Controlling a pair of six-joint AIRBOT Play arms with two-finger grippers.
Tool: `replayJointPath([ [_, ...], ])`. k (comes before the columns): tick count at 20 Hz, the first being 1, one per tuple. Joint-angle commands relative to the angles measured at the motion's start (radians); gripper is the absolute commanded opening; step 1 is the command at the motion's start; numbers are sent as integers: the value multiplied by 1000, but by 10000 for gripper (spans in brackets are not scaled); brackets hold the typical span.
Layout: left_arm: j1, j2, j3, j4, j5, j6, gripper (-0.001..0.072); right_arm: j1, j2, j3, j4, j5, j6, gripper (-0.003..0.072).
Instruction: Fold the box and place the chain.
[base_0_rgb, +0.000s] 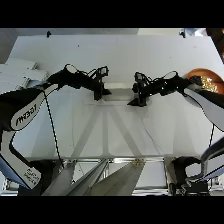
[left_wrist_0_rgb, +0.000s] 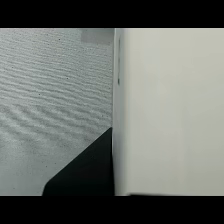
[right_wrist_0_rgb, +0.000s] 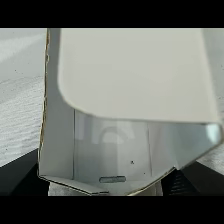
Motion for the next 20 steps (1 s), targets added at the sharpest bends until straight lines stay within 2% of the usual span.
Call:
replayJointPath([
  [1,0,0,0,0,1,0,11,1,-1,1,0,5,0,694],
  [6,0,0,0,0,1,0,11,1,-1,1,0,4,0,689],
  [8,0,0,0,0,1,0,11,1,-1,1,2,-2,0,630],
  [10,0,0,0,0,0,0,11,1,-1,1,1,-2,0,620],
  [12,0,0,0,0,1,0,11,1,-1,1,0,-2,0,513],
  [19,0,0,0,0,1,0,11,1,-1,1,0,-1,0,512],
  [20,0,0,0,0,1,0,11,1,-1,1,0,-2,0,492],
])
